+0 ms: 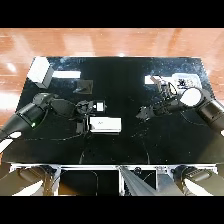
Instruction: Fold the box and place the chain.
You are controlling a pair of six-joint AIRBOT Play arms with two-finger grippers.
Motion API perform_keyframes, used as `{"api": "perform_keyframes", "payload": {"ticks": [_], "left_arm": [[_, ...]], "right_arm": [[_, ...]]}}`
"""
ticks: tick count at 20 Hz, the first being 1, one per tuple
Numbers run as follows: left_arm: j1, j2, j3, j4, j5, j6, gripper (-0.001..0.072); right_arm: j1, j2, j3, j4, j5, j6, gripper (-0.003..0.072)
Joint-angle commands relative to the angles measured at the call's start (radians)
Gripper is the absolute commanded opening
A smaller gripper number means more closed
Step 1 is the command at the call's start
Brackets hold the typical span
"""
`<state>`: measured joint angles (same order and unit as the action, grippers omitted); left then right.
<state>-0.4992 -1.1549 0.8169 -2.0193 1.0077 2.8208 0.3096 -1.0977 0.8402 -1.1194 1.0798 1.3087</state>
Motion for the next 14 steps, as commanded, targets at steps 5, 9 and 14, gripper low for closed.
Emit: {"api": "perform_keyframes", "payload": {"ticks": [5, 9, 14], "left_arm": [[0.001, -0.001, -0.034, -0.005, -0.047, 0.024, 0.0625], [0.001, -0.001, -0.034, -0.005, -0.047, 0.024, 0.0625], [0.0, -0.002, -0.034, -0.005, -0.051, 0.026, 0.0625]], "right_arm": [[0.0, 0.0, 0.0, 0.001, -0.001, -0.002, 0.0719], [0.0, 0.0, 0.0, 0.0, -0.001, -0.002, 0.0719], [0.0, 0.0, 0.0, 0.0, -0.001, -0.002, 0.0719]]}}
